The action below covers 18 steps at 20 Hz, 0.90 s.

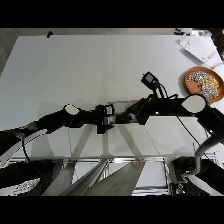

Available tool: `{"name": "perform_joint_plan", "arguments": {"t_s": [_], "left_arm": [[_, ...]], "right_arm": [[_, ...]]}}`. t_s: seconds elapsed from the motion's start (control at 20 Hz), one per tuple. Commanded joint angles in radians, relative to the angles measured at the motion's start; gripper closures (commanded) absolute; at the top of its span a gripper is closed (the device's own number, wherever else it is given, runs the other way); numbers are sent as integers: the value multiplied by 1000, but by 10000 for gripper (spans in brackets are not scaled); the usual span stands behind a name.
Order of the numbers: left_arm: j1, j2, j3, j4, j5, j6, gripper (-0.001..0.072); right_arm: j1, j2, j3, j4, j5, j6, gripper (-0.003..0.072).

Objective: Fold the box and place the chain.

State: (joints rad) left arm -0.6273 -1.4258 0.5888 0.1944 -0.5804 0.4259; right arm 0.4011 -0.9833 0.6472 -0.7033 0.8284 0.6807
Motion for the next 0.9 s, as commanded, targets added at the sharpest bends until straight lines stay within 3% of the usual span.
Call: {"name": "perform_joint_plan", "arguments": {"t_s": [0.0,0.45,0.6,0.85], "left_arm": [[0,0,0,0,0,0,437],[0,0,0,0,0,0,437],[0,0,0,0,0,0,437],[0,0,0,0,0,0,437]], "right_arm": [[55,-111,1,0,-6,52,678],[93,-165,1,0,-125,154,672],[93,-165,1,0,-124,161,507],[93,-118,4,25,-98,161,510]]}}
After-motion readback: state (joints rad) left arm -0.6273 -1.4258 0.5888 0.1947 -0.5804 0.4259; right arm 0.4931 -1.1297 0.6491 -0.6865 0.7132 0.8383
